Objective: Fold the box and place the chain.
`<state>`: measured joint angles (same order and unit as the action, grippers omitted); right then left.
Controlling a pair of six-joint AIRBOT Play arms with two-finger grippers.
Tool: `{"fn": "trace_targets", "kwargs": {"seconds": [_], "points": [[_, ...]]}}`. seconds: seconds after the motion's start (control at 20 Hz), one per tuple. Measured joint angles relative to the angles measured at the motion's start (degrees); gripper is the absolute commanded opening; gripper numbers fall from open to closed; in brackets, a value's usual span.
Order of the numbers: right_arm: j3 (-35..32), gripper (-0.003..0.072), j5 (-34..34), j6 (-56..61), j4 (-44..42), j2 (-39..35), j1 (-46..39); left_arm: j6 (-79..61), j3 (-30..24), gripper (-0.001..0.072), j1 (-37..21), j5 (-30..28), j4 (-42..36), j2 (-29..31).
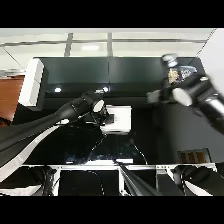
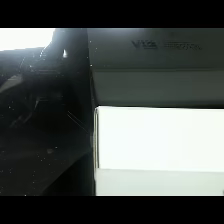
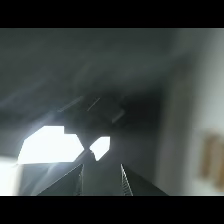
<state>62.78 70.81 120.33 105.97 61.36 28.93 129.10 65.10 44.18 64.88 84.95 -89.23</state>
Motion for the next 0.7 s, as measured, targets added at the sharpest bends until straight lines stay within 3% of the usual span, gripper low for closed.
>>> {"fn": "trace_targets", "kwargs": {"seconds": [0.05, 0.1, 0.25, 0.4, 0.55, 0.7], "points": [[-0.33, 0.052, -0.81, -0.59, 2.62, -0.72, -2.93, 0.0, 0.0, 0.0028, 0.0, -0.02, -0.02, 0.0], [-0.7, 0.0676, -2.58, -1.09, 4.39, -0.94, -6.03, 0.0, 0.0, 0.0028, 0.0, -0.04, 0.0, 0.0], [-1.68, 0.0675, -9.81, -2.05, 5.97, 1.14, -16.96, 0.0, 0.0, 0.0028, 0.0, -0.07, 0.0, 0.0], [0.24, 0.0674, -17.55, -3.19, 0.04, 7.61, -27.5, 0.0, 0.0, 0.0028, 0.0, -0.11, 0.0, 0.0], [7.72, 0.0674, -19.93, -4.81, -7.54, 17.66, -35.3, 0.0, 0.0, 0.0028, 0.0, -0.13, 0.0, 0.0], [19.54, 0.0652, -17.38, -5.6, -13.68, 29.22, -40.06, 0.02, 0.0, 0.0028, 0.0, -0.15, 0.02, 0.0]]}}
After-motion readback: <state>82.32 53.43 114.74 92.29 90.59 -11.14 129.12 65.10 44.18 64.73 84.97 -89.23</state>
